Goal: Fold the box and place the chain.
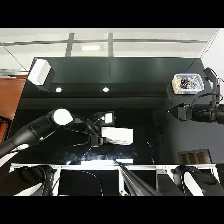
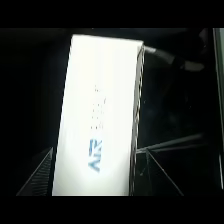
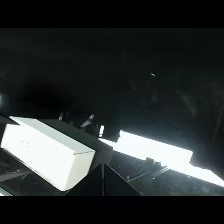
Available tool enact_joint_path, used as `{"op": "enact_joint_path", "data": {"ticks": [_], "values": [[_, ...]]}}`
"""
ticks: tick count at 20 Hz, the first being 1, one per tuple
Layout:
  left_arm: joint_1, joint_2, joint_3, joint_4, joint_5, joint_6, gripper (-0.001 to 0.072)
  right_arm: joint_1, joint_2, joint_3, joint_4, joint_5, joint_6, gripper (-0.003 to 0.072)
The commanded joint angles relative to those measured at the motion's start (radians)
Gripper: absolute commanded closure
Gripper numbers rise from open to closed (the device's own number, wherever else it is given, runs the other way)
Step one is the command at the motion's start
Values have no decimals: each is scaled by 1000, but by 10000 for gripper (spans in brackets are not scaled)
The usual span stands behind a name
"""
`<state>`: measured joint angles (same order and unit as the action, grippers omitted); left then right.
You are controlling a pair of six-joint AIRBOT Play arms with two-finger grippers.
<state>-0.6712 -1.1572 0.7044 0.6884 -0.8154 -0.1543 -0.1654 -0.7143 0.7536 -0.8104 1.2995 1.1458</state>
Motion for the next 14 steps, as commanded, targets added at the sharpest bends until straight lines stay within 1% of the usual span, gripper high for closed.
{"op": "enact_joint_path", "data": {"ticks": [1, 4, 8, 10, 14], "values": [[-34, -84, 58, -69, 25, -37, -1, -5, 3, -27, -2, -2, 2, 680], [-34, -106, 70, -76, 23, -37, -1, -5, 3, -54, -2, -12, -7, 679], [-34, -125, 70, -76, 23, -38, -1, 5, 3, -58, -1, -73, -28, 679], [-34, -143, 71, -75, 18, -77, -1, 5, 3, -58, 0, -91, -28, 679], [-34, -157, 75, -72, -35, -90, -1, 5, 3, -58, -2, -92, -37, 680]]}}
